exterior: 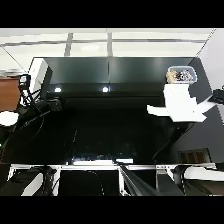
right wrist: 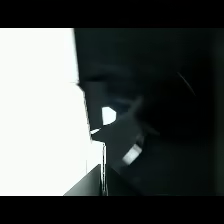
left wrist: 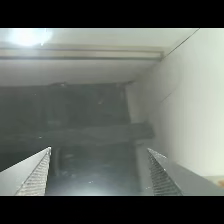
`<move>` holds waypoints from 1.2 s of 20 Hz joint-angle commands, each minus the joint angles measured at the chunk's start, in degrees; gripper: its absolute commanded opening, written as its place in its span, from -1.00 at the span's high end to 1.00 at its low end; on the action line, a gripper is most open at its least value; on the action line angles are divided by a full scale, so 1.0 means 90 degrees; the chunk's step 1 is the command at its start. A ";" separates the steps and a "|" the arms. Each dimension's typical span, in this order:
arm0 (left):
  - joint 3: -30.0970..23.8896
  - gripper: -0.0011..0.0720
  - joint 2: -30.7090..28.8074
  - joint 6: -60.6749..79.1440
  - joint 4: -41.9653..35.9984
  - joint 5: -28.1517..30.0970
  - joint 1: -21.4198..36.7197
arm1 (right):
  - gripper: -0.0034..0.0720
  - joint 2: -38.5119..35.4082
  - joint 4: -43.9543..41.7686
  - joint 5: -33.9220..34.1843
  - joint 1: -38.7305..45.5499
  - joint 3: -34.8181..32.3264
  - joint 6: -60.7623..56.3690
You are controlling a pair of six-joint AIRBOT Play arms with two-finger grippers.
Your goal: Fold the box and place the chain.
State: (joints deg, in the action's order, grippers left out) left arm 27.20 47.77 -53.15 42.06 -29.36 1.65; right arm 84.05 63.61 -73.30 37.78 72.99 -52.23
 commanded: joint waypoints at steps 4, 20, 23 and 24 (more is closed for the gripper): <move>0.0000 -0.97 0.0070 0.0002 -0.0622 -0.0313 -0.0202 | 0.89 -0.2397 -0.3599 0.0923 -0.0515 -0.2895 0.1107; 0.3631 -0.96 0.4828 -0.0469 -0.1552 -0.3864 -0.1207 | 0.89 -0.3461 -0.6283 0.5462 -0.5510 -0.6091 0.1753; 0.4180 -0.96 0.5540 -0.0622 -0.1557 -0.4090 -0.1430 | 0.89 -0.3461 -0.6283 0.5445 -0.5510 -0.6091 0.1753; 0.4369 -0.96 0.5765 -0.0648 -0.1562 -0.4184 -0.1523 | 0.89 -0.3461 -0.6283 0.5438 -0.5510 -0.6091 0.1756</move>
